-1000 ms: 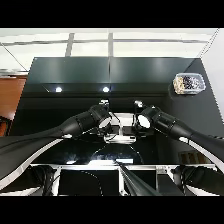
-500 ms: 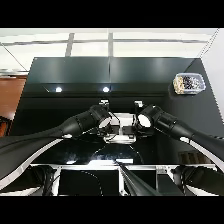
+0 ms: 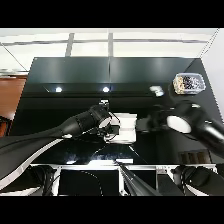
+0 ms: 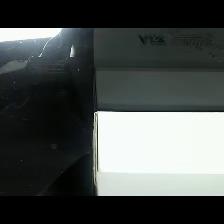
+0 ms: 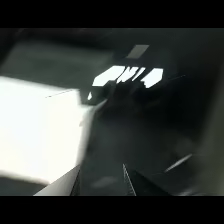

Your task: Fold the box and place the chain.

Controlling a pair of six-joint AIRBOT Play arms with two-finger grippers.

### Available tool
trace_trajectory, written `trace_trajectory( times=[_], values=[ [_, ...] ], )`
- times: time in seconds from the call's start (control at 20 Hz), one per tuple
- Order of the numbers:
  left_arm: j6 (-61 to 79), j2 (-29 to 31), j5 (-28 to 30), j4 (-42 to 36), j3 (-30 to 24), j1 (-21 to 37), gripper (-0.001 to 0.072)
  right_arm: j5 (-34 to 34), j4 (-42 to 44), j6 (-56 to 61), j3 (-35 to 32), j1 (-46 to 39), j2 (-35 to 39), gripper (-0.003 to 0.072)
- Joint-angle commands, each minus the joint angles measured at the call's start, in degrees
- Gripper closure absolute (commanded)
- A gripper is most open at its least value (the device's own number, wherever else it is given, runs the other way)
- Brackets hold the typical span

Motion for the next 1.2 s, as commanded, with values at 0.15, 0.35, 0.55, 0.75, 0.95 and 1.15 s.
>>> trace_trajectory(
  times=[0.15, 0.35, 0.55, 0.75, 0.95, 1.15],
  values=[
    [-0.04, 0.04, 0.11, 0.02, -0.02, 0.02, 0.0682, -3.52, -36.0, -0.85, -2.93, -23.41, 6.8, 0.0355],
    [-0.02, 0.04, 0.22, 0.2, -0.02, 0.02, 0.0682, -28.22, -19.41, -5.05, -4.28, -45.62, 0.9, 0.0354],
    [-0.02, 0.04, 0.44, 0.22, -0.02, 0.02, 0.0682, -28.63, -10.43, -16.02, 6.6, -51.95, -13.16, 0.0243],
    [-0.02, 0.04, 0.35, 0.17, -0.02, 0.02, 0.0682, -9.94, 15.32, -23.02, 29.27, -54.64, -34.38, -0.0001],
    [-0.02, 0.04, 0.22, -0.02, -0.04, 0.0, 0.0683, 0.07, 23.78, -12.76, 46.27, -54.69, -48.65, 0.0001],
    [-0.02, 0.04, 0.22, 0.02, -0.04, 0.02, 0.0683, -1.46, 20.48, 0.55, 47.34, -55.45, -50.97, 0.0008]
  ],
)
